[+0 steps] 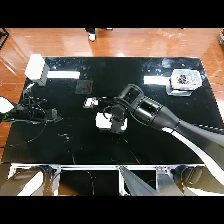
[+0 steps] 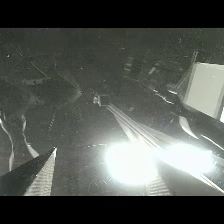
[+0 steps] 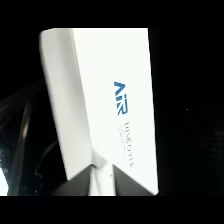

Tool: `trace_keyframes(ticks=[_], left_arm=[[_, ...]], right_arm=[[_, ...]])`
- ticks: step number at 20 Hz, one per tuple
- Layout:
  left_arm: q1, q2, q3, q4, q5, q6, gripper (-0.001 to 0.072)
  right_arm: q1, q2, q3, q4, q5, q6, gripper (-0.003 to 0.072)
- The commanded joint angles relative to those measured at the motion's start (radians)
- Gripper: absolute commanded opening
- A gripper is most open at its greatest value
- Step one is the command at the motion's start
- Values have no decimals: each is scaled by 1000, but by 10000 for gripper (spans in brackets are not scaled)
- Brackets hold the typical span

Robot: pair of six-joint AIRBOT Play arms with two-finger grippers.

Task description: Fold the box and place the chain.

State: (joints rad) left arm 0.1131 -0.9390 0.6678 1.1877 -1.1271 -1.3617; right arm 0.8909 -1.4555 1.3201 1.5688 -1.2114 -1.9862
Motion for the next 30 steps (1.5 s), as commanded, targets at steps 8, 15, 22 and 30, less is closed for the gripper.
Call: trace_keyframes(ticks=[8,15,22,30], left_arm=[[1,0,0,-3,0,3,636],[1,0,0,-3,1,5,636],[1,0,0,-3,1,5,636],[1,0,0,-3,0,5,636]], right_arm=[[-4,-33,1,-43,1,-2,701],[-6,-49,1,-28,3,-11,448],[-6,-47,2,-29,-10,-27,28],[-24,-35,28,-16,-32,-30,28]])
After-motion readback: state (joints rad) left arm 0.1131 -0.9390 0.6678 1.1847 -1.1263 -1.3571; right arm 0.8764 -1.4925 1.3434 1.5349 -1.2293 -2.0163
